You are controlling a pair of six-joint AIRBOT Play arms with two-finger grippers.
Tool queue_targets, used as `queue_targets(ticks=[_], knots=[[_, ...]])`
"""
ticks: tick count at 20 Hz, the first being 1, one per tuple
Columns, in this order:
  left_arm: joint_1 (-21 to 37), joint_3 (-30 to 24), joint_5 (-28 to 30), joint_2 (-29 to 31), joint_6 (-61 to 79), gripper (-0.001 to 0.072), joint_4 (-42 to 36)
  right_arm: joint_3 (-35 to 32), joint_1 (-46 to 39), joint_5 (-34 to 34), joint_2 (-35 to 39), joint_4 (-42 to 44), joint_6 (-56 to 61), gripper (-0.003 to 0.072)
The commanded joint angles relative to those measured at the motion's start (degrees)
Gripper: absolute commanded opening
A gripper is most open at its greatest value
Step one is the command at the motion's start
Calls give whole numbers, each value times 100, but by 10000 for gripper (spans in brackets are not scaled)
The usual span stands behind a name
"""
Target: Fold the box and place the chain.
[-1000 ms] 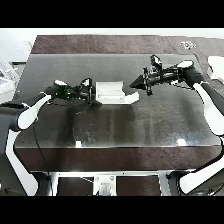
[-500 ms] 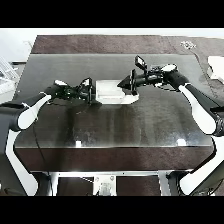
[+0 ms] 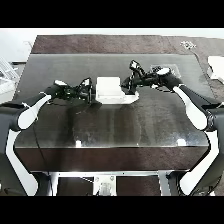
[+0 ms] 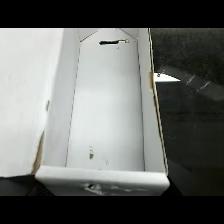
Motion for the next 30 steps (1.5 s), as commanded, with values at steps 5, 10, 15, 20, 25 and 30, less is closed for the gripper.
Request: queue_targets(ticks=[5,10,15,20,25,30], knots=[[2,-2,-72,2,-2,491,4,52,-37,87,258,-389,378,13],[2,-2,-81,2,-2,491,4,-310,-452,503,1257,-417,807,12],[2,-2,-76,4,-2,491,4,-999,-452,927,1292,-560,114,429],[2,-2,-76,4,-2,491,4,-1189,-387,920,1056,-581,-468,505],[2,-2,-74,4,-2,491,4,-1198,-267,844,824,-579,-599,496],[2,-2,-76,4,-2,491,4,-1198,-85,420,717,-577,-625,348]])
